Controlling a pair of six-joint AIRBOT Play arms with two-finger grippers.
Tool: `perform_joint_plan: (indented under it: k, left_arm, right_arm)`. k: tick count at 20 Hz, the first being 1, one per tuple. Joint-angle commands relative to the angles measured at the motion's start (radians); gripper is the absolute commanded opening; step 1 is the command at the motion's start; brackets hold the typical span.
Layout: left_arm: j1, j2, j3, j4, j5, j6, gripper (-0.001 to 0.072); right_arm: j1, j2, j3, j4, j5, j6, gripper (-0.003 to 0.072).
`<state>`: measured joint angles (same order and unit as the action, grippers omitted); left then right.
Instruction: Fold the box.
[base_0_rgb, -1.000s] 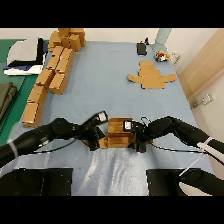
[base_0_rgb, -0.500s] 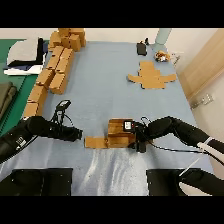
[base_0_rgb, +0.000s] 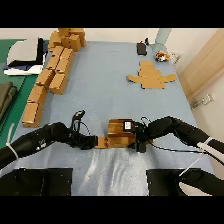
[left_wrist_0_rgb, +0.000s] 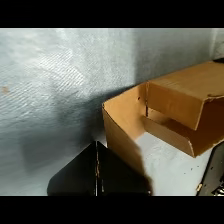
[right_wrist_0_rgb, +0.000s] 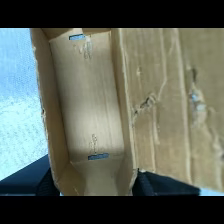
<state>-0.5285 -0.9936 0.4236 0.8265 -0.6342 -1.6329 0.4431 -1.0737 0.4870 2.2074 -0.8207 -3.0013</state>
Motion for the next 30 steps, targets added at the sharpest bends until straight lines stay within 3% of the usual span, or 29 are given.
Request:
perform_joint_plan:
  k: [1, 5, 11, 12, 13, 16, 20, 21, 22, 30]
  left_arm:
    - [-0.077, -0.049, -0.002, -0.044, 0.071, -0.036, 0.0013]
    - [-0.096, -0.040, 0.022, -0.056, 0.078, -0.034, 0.0012]
    - [-0.106, -0.023, 0.099, 0.029, 0.041, -0.033, 0.0025]
    - [-0.106, -0.023, 0.108, 0.047, 0.027, -0.034, 0.0162]
    - [-0.105, -0.023, 0.120, 0.062, 0.016, -0.034, 0.0246]
    - [-0.101, -0.023, 0.155, 0.072, 0.008, -0.034, 0.0248]
    - [-0.054, -0.023, 0.195, 0.073, -0.084, -0.034, 0.0258]
    - [-0.049, -0.023, 0.198, 0.072, -0.099, -0.034, 0.0310]
    - [-0.050, -0.023, 0.199, 0.063, -0.100, -0.036, 0.0474]
    - [-0.051, -0.024, 0.199, -0.048, -0.106, 0.022, 0.0475]
  right_arm:
    - [0.000, 0.001, 0.000, -0.001, 0.000, 0.000, 0.0469]
    - [0.000, 0.001, 0.000, -0.001, 0.000, 0.001, 0.0469]
    - [0.000, 0.001, 0.000, -0.001, 0.000, 0.000, 0.0469]
    - [0.000, 0.001, 0.000, -0.001, 0.000, 0.000, 0.0470]
    - [0.000, 0.001, 0.000, -0.001, 0.000, 0.000, 0.0470]
    - [0.000, 0.001, 0.000, -0.001, 0.000, 0.000, 0.0470]
    - [0.000, 0.001, 0.000, -0.002, 0.000, 0.000, 0.0469]
    - [0.000, 0.001, 0.000, -0.001, 0.000, 0.000, 0.0470]
    - [0.000, 0.001, 0.000, -0.001, 0.000, 0.000, 0.0469]
    - [0.000, 0.001, 0.000, -0.002, 0.000, 0.000, 0.0470]
